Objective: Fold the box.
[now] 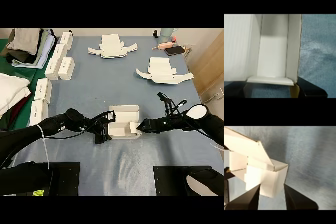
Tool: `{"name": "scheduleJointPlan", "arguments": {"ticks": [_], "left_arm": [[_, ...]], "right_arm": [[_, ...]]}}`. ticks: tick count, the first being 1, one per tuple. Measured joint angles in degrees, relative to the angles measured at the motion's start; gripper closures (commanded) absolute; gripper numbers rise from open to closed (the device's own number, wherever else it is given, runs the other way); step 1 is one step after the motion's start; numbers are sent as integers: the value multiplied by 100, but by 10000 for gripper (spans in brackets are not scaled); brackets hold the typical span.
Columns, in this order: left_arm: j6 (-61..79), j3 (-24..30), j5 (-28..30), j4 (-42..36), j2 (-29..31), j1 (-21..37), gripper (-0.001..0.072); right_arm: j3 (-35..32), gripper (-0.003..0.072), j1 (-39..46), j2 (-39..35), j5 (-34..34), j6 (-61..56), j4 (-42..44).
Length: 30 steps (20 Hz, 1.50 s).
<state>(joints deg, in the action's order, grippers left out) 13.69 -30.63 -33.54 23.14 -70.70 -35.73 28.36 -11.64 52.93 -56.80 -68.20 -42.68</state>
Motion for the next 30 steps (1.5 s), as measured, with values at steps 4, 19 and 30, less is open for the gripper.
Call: {"name": "scheduleJointPlan", "arguments": {"ticks": [4, 19, 30], "left_arm": [[-2, 0, 0, -2, 0, 0, 98], [0, 0, -2, -4, 0, 0, 98], [-2, 0, -2, -2, 0, 0, 98]], "right_arm": [[291, 220, -675, 295, 284, -511, -728], [2166, 274, -3209, 1869, -737, -5740, -4802], [2258, 447, -3375, 2170, -905, -6883, -5239]]}}
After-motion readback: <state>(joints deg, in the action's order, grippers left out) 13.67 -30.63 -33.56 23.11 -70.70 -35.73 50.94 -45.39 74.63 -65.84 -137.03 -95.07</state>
